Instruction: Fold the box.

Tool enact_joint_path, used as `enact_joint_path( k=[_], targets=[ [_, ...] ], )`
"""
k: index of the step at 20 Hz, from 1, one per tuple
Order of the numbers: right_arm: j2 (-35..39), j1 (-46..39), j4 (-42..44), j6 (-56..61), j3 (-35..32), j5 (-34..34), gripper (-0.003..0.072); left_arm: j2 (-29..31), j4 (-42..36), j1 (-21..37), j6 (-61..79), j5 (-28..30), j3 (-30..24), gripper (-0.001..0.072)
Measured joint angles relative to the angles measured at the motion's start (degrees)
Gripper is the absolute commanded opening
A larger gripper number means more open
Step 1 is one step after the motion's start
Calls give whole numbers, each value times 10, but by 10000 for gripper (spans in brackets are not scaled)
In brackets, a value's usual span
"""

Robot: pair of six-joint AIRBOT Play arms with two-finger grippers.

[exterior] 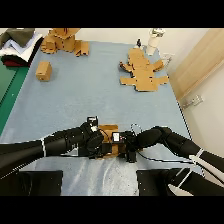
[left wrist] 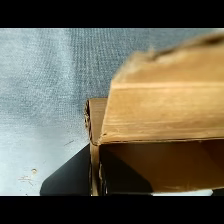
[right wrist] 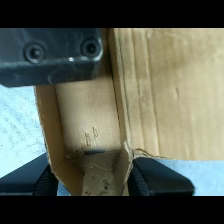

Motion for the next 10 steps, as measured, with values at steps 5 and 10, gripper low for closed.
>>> enact_joint_path(
  k=[5,10],
  targets=[
    [0,0,2,2,0,2,503,13,9,1,2,15,0,418],
    [0,0,1,0,0,2,502,19,12,1,2,6,0,418]
  ],
)
